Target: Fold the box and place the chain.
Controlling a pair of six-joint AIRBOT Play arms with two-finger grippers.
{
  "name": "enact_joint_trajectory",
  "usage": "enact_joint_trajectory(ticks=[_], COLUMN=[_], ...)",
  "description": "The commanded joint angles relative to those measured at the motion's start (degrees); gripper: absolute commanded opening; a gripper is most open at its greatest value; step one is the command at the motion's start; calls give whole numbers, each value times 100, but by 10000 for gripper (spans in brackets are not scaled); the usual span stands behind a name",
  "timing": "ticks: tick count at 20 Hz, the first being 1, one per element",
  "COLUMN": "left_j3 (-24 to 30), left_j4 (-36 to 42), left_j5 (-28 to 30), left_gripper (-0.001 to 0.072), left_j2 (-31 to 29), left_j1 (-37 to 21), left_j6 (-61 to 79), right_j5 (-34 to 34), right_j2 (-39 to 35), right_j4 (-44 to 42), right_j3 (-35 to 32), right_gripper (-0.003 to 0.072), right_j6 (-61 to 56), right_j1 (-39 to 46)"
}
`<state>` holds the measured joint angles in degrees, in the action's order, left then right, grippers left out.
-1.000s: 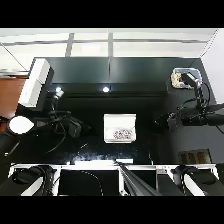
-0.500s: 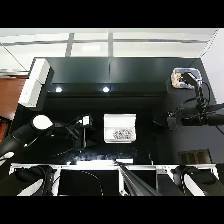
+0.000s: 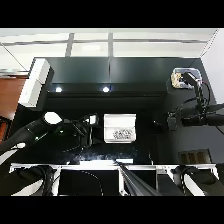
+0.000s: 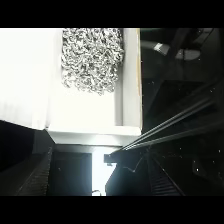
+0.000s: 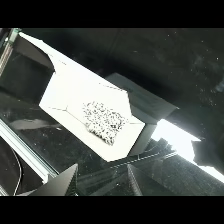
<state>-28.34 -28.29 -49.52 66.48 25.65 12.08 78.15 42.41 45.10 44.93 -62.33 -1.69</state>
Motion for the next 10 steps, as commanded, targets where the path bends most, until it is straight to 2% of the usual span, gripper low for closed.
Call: enact_joint_trajectory(ticks=[1, 5, 10], left_j3=[-13, -13, -96], left_j4=[214, 236, 232], left_j5=[48, 557, 553], left_gripper=[704, 704, 703], left_j2=[92, 122, 398], left_j1=[57, 352, 435], left_j6=[35, 35, 13], right_j5=[-2, -39, -39], right_j2=[-2, -2, -2], right_j4=[-2, 0, 0], right_j3=[4, 4, 4], right_gripper=[384, 384, 384], right_j6=[24, 46, 63], right_j1=[2, 2, 2])
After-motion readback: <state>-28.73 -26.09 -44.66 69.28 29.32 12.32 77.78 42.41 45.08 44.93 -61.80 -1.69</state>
